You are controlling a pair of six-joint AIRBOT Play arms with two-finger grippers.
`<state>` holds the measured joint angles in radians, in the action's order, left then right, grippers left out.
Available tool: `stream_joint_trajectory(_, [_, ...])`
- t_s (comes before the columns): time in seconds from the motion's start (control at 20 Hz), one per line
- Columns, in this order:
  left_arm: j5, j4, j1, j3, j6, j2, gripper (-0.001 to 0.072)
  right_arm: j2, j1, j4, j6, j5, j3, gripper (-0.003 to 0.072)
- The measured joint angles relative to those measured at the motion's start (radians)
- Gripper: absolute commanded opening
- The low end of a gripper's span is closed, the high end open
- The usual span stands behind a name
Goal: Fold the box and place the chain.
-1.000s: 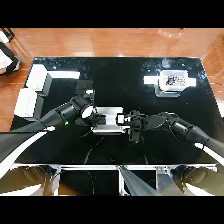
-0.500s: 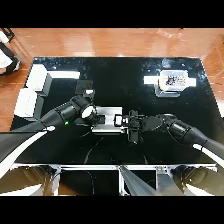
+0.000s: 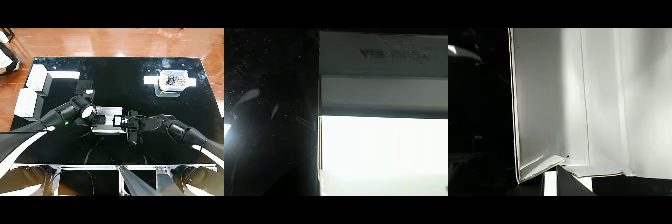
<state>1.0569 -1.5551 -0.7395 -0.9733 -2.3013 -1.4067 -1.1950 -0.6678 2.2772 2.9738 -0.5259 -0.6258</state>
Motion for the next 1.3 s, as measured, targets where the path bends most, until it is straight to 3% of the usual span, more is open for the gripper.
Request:
stream_joint_trajectory(0.7, [-0.012,0.009,-0.001,0.000,-0.003,0.000,0.0022,-0.023,-0.001,0.054,-0.003,0.052,0.000,0.0090])
stream_joint_trajectory(0.8, [-0.010,0.008,-0.001,0.000,-0.005,0.000,0.0022,-0.024,-0.001,0.055,-0.008,0.050,0.000,0.0278])
stream_joint_trajectory(1.0, [-0.010,0.006,-0.001,0.000,-0.007,0.000,0.0022,-0.026,-0.001,0.054,-0.010,0.050,0.000,0.0227])
stream_joint_trajectory(1.05, [-0.009,0.006,-0.001,0.000,-0.008,0.000,0.0022,-0.026,-0.001,0.054,-0.010,0.050,0.000,0.0177])
stream_joint_trajectory(1.3, [-0.006,0.005,-0.001,0.000,-0.007,0.000,0.0022,-0.026,-0.001,0.053,-0.010,0.051,0.000,0.0207])
